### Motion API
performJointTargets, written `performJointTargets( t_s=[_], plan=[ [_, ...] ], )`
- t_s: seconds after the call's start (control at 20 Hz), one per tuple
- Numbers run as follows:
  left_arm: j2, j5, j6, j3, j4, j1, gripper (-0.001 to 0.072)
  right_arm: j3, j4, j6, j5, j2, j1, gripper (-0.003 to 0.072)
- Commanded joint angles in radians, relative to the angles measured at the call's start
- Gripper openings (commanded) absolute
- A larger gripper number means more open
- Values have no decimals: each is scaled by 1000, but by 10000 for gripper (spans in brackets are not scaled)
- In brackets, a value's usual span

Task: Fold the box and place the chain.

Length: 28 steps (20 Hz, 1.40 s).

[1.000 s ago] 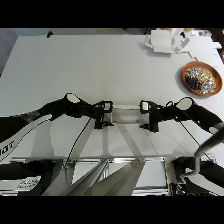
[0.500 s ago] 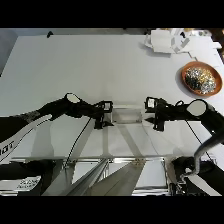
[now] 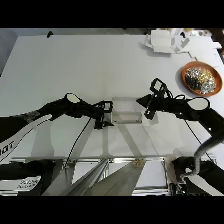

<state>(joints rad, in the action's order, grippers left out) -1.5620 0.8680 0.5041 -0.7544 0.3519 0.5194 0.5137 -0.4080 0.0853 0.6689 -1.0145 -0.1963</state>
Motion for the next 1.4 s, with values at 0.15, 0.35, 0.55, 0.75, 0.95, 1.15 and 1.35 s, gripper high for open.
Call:
performJointTargets(
  t_s=[0.15,0.35,0.55,0.75,0.95,1.15,1.35],
  plan=[
    [1,0,0,0,0,0,170,1,-105,-132,-102,-145,0,16],
    [1,0,0,0,0,0,170,1,-125,-247,-8,-142,0,16],
    [1,0,0,0,0,0,170,2,-131,-246,133,-79,0,16],
    [1,0,0,0,0,0,170,2,-348,-233,124,66,0,16],
    [1,0,0,0,0,0,170,1,-724,-234,181,145,0,16],
    [1,0,0,0,0,0,170,-4,-764,-96,198,89,0,200],
    [1,5,0,0,0,0,170,-9,-528,117,175,-5,0,197]
  ],
)
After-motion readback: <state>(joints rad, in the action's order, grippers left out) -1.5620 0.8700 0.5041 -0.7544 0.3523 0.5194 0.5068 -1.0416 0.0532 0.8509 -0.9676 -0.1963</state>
